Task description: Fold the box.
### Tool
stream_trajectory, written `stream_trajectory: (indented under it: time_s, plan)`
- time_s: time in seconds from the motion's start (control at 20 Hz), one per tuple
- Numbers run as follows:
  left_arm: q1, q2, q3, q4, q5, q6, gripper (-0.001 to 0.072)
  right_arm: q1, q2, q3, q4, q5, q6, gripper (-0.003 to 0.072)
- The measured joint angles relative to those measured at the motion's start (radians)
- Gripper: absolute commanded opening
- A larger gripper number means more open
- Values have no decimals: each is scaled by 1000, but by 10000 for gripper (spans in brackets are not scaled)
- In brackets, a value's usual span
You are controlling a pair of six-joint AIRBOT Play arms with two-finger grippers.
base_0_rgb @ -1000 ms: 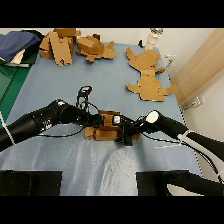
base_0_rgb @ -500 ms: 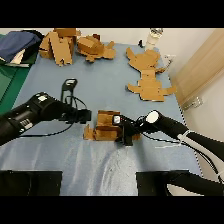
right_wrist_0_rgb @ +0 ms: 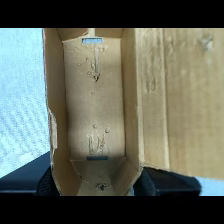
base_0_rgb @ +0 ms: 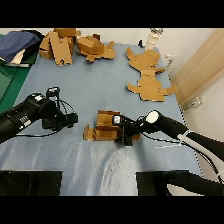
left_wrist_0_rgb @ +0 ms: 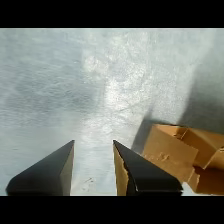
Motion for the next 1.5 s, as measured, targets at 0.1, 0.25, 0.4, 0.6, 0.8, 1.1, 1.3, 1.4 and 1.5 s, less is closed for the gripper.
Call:
stream_trajectory:
  time_s: [0.1,0.25,0.4,0.6,0.8,1.1,1.3,1.4,1.5]
  plan:
    - [3,-39,-3,-50,26,1,392,0,0,0,0,0,0,542]
    - [1,-89,-5,-124,48,25,392,0,0,0,0,0,0,543]
    - [-25,-117,-6,-161,77,35,392,0,0,0,0,0,0,543]
    - [-57,-148,-6,-179,100,34,392,0,0,0,0,0,0,543]
    - [-66,-162,-6,-186,101,31,392,0,0,0,0,0,0,543]
    - [-74,-166,-6,-195,102,31,333,0,0,0,0,0,0,543]
    - [-97,-167,-6,-198,110,31,333,0,0,0,-1,-1,0,543]
    - [-104,-167,-5,-199,111,31,333,0,0,0,-1,-1,0,542]
    - [-108,-166,0,-199,105,31,333,0,0,0,-2,-1,0,543]
